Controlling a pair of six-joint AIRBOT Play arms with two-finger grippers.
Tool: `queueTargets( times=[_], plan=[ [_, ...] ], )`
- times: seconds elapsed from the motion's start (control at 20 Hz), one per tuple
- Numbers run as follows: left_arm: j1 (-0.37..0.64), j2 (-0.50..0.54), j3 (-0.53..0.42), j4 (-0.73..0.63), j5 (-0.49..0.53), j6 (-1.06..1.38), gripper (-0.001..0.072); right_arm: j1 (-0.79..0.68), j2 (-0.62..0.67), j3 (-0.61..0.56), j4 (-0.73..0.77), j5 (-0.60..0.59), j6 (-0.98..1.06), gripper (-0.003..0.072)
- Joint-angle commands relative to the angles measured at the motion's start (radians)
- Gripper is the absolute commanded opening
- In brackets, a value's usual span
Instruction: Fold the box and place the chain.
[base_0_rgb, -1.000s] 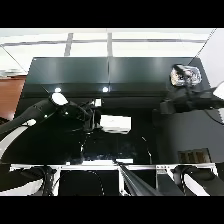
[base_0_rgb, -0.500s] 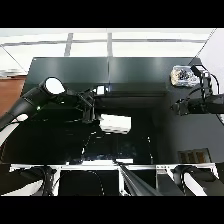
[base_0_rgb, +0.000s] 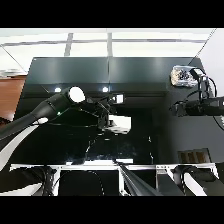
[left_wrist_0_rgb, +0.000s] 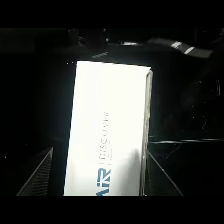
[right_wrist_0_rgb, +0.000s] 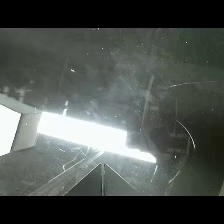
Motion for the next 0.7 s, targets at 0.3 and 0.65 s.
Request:
queueTargets(
  times=[0.3, 0.65],
  plan=[
    [-0.01, -0.05, 0.001, -0.004, -0.05, -0.038, 0.072, -0.001, 0.0, -0.002, 0.006, -0.016, 0.0, 0.0015],
    [-0.014, -0.053, 0.002, -0.013, -0.06, 0.032, 0.072, -0.001, 0.0, -0.002, 0.013, -0.017, 0.0, 0.0015]
  ],
)
